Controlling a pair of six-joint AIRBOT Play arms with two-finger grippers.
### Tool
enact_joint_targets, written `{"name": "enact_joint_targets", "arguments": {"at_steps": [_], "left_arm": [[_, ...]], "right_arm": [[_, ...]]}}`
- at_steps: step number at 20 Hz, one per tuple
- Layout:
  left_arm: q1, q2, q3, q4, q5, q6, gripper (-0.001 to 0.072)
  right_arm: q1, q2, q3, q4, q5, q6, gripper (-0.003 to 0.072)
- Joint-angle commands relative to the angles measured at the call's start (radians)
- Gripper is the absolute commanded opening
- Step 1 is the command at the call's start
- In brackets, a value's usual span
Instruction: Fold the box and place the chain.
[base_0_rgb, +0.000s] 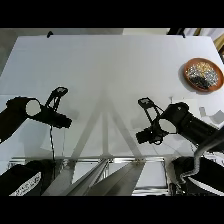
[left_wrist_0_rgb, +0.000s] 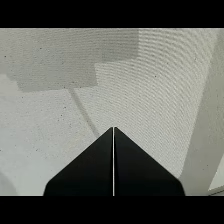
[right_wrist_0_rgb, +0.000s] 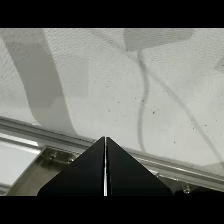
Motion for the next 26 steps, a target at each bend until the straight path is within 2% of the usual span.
{"name": "enact_joint_targets", "arguments": {"at_steps": [1,6,7,10,12,14,16,19,21,23,24,25,26], "left_arm": [[-0.001,-0.001,0.000,0.000,0.000,0.000,0.0009],[-0.001,-0.001,0.000,0.000,0.000,0.000,0.0009],[-0.001,-0.001,0.000,0.000,0.000,0.000,0.0009],[-0.001,-0.001,0.000,0.000,0.000,0.000,0.0009],[-0.001,-0.001,0.000,0.000,0.000,0.000,0.0009],[-0.001,-0.001,0.000,0.000,0.000,0.000,0.0009],[-0.001,-0.001,0.000,0.000,0.000,0.000,0.0009],[-0.001,-0.001,0.000,0.000,0.000,0.000,0.0009],[-0.001,-0.001,0.000,0.000,0.000,0.000,0.0009],[-0.001,-0.001,0.000,0.000,0.000,0.000,0.0009],[-0.001,-0.001,0.000,0.000,0.000,0.000,0.0009],[-0.001,-0.001,0.000,0.000,0.000,0.000,0.0009],[-0.001,-0.001,0.000,0.000,0.000,0.000,0.0009]], "right_arm": [[0.001,0.001,0.000,0.000,-0.001,0.000,0.0010],[0.001,0.001,0.000,-0.016,-0.024,0.040,0.0013],[0.001,0.001,0.000,-0.042,0.002,0.042,0.0013],[0.001,0.002,0.000,-0.105,0.185,-0.032,0.0012],[-0.001,0.002,0.001,-0.142,0.215,-0.102,0.0009],[-0.045,0.002,0.023,-0.260,0.210,-0.111,0.0008],[-0.168,0.002,0.086,-0.330,0.210,-0.159,0.0007],[-0.466,0.002,0.184,-0.403,0.201,-0.307,0.0007],[-0.679,0.002,0.199,-0.451,0.178,-0.430,0.0009],[-0.897,0.002,0.199,-0.531,0.100,-0.525,0.0013],[-0.987,0.002,0.199,-0.567,0.051,-0.550,0.0065],[-1.074,0.001,0.199,-0.582,0.000,-0.581,0.0246],[-1.148,-0.002,0.199,-0.575,-0.051,-0.600,0.0344]]}}
